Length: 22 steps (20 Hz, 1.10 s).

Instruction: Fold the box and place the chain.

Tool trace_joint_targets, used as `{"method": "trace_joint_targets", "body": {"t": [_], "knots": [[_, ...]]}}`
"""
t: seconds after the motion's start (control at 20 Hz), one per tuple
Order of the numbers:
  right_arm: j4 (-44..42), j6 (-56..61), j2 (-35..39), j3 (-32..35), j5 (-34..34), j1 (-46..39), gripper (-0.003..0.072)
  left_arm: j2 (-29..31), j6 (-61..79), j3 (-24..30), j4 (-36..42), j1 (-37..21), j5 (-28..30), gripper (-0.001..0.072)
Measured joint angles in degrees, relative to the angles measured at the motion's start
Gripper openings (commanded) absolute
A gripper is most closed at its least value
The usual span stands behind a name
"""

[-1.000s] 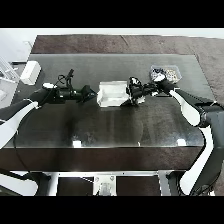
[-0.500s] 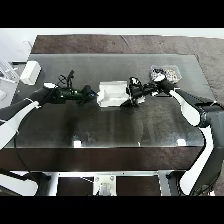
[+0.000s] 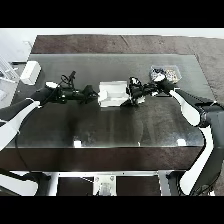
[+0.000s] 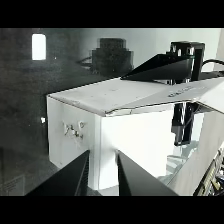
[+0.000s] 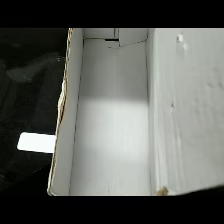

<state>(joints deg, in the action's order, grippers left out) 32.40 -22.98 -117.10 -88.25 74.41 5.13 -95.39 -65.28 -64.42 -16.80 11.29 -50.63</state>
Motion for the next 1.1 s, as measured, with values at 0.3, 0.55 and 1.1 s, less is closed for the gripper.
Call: {"method": "trace_joint_targets", "body": {"t": [0.3,0.55,1.1], "knots": [[0.00,0.00,0.00,0.00,0.00,0.00,0.0500,0.00,-3.15,-0.28,-1.40,0.90,0.33,0.0219],[0.00,0.00,0.00,0.00,0.00,0.00,0.0499,0.00,-8.00,-1.68,-4.90,1.25,0.68,0.0219],[0.00,0.00,0.00,0.00,0.00,0.00,0.0500,0.00,-14.60,-4.37,-10.91,2.69,1.14,0.0635]]}}
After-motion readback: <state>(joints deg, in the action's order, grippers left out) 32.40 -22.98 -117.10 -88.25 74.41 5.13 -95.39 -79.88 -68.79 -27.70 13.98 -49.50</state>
